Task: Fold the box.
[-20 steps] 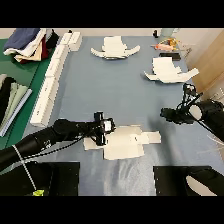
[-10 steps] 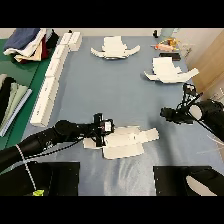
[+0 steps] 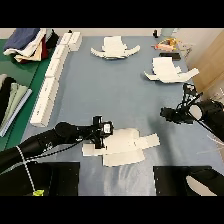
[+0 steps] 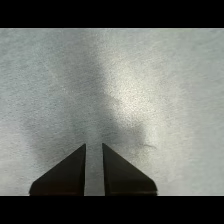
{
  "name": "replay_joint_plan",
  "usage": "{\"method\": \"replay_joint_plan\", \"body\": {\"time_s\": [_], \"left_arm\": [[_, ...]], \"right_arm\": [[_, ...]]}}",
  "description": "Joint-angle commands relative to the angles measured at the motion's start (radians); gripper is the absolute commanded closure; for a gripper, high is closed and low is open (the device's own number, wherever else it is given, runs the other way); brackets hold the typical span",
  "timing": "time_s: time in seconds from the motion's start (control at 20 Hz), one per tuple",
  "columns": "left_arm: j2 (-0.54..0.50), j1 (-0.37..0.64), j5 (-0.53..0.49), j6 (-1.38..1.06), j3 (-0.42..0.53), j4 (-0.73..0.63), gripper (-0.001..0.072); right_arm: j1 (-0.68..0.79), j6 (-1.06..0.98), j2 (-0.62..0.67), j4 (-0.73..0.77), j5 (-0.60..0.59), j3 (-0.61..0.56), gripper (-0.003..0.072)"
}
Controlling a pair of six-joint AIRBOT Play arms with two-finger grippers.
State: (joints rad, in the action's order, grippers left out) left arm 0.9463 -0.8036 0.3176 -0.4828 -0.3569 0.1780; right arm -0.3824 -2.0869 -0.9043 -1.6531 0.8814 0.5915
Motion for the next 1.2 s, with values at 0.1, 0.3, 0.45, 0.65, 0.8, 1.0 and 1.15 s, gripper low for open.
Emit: {"method": "replay_joint_plan", "body": {"time_s": [0.1,0.3,0.45,0.65,0.8,1.0,1.15], "left_arm": [[-0.007,-0.073,-0.066,0.000,0.000,-0.002,0.0697],[-0.093,-0.095,-0.182,-0.071,-0.021,0.002,0.0697],[-0.127,-0.048,-0.188,-0.126,-0.047,0.002,0.0697],[-0.058,-0.068,-0.151,-0.134,-0.025,-0.006,0.0700],[-0.019,-0.122,-0.189,-0.134,0.000,-0.055,0.0700],[-0.011,-0.163,-0.237,-0.134,0.027,-0.120,0.0701],[-0.011,-0.161,-0.236,-0.119,0.029,-0.151,0.0698]], "right_arm": [[0.000,0.000,0.000,0.000,-0.003,0.000,0.0525],[0.000,0.000,0.000,0.000,-0.012,0.000,0.0525],[0.000,0.000,0.000,0.001,-0.029,0.000,0.0525],[0.000,0.000,0.000,0.013,-0.031,0.000,0.0530],[0.000,0.000,0.000,0.018,-0.030,0.000,0.0530],[-0.002,0.000,0.000,0.020,-0.030,0.000,0.0530],[-0.012,0.000,0.000,0.020,-0.030,0.000,0.0530]]}}
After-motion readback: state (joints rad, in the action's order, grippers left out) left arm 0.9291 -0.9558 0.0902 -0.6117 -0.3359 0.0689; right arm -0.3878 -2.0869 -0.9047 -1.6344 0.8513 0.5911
